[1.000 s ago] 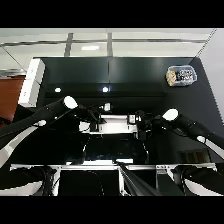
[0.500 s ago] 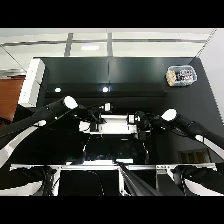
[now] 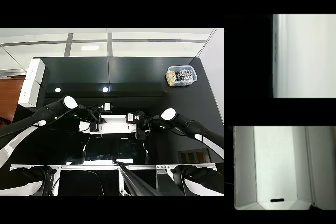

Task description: Fold the box and place the chain.

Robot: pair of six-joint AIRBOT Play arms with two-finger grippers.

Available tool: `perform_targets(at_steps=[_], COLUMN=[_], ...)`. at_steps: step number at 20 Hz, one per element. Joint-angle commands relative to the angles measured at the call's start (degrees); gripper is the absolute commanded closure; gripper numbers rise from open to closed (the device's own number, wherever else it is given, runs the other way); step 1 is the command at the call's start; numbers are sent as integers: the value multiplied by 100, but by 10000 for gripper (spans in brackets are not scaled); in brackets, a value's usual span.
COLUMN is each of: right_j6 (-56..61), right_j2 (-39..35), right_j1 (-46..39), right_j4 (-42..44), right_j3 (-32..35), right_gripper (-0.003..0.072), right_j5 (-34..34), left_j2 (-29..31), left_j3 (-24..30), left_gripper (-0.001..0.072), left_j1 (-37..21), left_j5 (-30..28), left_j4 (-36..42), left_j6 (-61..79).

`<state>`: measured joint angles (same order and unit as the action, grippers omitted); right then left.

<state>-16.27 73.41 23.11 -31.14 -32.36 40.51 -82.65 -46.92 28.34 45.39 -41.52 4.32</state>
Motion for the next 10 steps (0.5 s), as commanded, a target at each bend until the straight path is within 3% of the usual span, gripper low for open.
perform_targets(at_steps=[1,10], right_j6=[175,214], right_j2=[31,33], right_j1=[151,170], right_j4=[-264,-302], right_j3=[-7,-7], right_gripper=[16,16], right_j5=[-140,-173], left_j2=[-2,-2], left_j3=[-2,-2], left_gripper=[684,684], left_j1=[0,0], left_j5=[2,4], left_j4=[-2,-2], left_j6=[2,0])
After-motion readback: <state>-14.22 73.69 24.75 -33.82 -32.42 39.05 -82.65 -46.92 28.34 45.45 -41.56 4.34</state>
